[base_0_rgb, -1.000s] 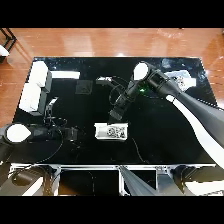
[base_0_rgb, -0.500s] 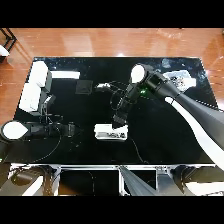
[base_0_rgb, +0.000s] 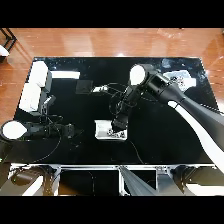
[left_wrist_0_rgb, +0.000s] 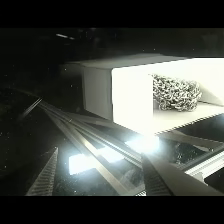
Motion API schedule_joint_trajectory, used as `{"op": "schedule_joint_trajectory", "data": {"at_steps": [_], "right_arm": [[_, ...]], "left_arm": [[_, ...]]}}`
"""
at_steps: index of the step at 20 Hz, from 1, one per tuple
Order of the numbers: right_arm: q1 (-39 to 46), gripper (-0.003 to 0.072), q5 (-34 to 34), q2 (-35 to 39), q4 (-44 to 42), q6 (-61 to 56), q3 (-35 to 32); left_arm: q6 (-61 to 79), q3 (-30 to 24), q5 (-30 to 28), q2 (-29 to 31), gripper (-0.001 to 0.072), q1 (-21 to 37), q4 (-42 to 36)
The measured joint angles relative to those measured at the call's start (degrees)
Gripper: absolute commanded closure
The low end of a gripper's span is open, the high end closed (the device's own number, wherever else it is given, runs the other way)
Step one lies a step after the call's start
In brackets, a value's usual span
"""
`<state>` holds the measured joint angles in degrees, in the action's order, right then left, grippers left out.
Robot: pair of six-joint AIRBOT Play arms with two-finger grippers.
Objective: Fold the box and place the chain.
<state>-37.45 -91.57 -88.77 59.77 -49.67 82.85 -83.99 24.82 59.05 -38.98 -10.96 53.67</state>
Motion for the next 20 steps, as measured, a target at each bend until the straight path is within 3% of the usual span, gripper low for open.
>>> {"op": "schedule_joint_trajectory", "data": {"at_steps": [11, 20], "right_arm": [[-1.4, -0.0019, 1.0, 0.0, 3.5, 0.1, 0.5], [4.5, -0.0018, 1.9, -0.7, 1.1, -2.8, 9.5]], "left_arm": [[0.0, 0.0, 0.1, 0.0, 0.008, 0.0, 0.0], [0.0, 0.0, 0.1, 0.0, 0.008, 0.0, 0.0]]}}
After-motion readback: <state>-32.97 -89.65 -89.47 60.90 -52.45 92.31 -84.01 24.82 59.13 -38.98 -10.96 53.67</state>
